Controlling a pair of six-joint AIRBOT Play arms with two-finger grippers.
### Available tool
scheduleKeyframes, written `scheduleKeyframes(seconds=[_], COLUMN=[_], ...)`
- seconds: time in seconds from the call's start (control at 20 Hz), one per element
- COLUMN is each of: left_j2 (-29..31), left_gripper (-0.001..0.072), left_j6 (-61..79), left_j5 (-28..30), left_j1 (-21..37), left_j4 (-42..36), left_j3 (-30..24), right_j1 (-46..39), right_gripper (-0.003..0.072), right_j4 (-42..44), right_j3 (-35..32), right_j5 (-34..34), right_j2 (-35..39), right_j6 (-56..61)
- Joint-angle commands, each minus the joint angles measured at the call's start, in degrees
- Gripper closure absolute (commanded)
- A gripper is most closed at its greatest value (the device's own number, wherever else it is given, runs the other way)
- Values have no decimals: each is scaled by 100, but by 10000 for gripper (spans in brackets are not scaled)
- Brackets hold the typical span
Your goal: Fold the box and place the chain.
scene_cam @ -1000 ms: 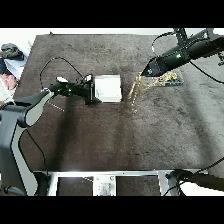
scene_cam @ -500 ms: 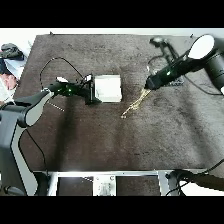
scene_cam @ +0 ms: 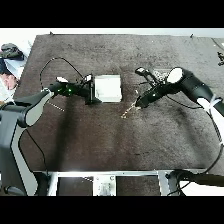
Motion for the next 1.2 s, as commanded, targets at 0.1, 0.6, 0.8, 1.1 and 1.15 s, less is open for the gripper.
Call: scheduleKeyframes(seconds=[0.1, 0.6, 0.8, 1.1, 1.15], left_j2=[-2, -2, -2, -2, -2], left_gripper=[232, 232, 232, 232, 232], left_j6=[2, 2, 2, 2, 2], left_j5=[0, 0, 0, 0, 0], left_j1=[2, 2, 2, 2, 2], left_j4=[2, 2, 2, 2, 2], left_j3=[4, 2, 2, 2, 4], right_j1=[0, 109, 160, 162, 160], right_gripper=[403, 402, 402, 494, 597], right_j4=[702, 678, 675, 435, 437], right_j3=[-96, -96, -96, -94, -81], right_j5=[-190, -833, -833, -938, -953], right_j2=[-680, -1003, -1158, -1366, -1360], right_j6=[-2433, -4839, -5143, -5136, -5077])
